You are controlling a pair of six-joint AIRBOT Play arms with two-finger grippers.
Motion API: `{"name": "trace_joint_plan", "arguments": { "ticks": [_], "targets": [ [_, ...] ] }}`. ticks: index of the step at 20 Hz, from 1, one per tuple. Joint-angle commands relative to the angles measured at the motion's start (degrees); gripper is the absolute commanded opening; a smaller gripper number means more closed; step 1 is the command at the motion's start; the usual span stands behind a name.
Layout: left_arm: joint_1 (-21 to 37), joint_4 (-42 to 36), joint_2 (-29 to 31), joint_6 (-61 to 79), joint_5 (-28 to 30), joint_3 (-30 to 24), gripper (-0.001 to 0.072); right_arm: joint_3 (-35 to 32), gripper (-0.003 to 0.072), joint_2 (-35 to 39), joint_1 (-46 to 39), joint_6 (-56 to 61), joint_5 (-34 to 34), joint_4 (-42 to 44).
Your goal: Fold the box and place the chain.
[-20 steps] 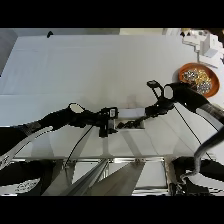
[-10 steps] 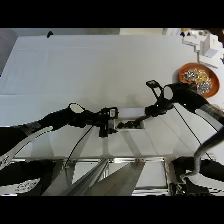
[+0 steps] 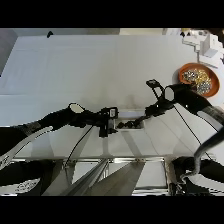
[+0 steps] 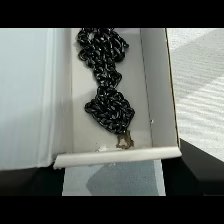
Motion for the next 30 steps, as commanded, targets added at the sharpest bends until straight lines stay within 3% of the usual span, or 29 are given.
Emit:
{"name": "trace_joint_plan", "arguments": {
  "ticks": [1,6,10,13,17,21,25,30],
  "targets": [
    [0.0,0.0,0.0,0.0,0.0,0.0,0.0139,0.0,0.0020,1.4,0.0,-0.4,1.2,-0.9],
    [0.0,0.0,0.0,0.0,0.0,0.0,0.0139,0.0,0.0020,11.6,0.0,-2.2,6.7,-1.4],
    [0.0,0.0,0.0,0.0,0.0,0.0,0.0139,0.0,0.0020,23.8,0.0,-3.7,11.6,0.9],
    [0.0,0.0,0.0,0.0,0.0,0.0,0.0139,0.1,0.0020,32.3,0.0,-5.1,13.7,7.3],
    [0.0,0.0,0.0,0.0,0.0,0.0,0.0139,0.1,0.0020,38.3,0.0,-8.9,13.4,18.1],
    [0.0,0.0,0.0,0.0,0.0,0.0,0.0139,0.1,0.0020,38.7,0.8,-13.2,9.7,27.8],
    [0.0,0.0,0.0,0.0,0.0,0.0,0.0139,0.1,0.0020,36.7,8.1,-13.6,3.8,28.2],
    [0.0,0.0,0.0,0.0,0.0,0.0,0.0139,0.1,0.0021,27.7,13.9,-13.6,-2.1,26.4]
  ]
}}
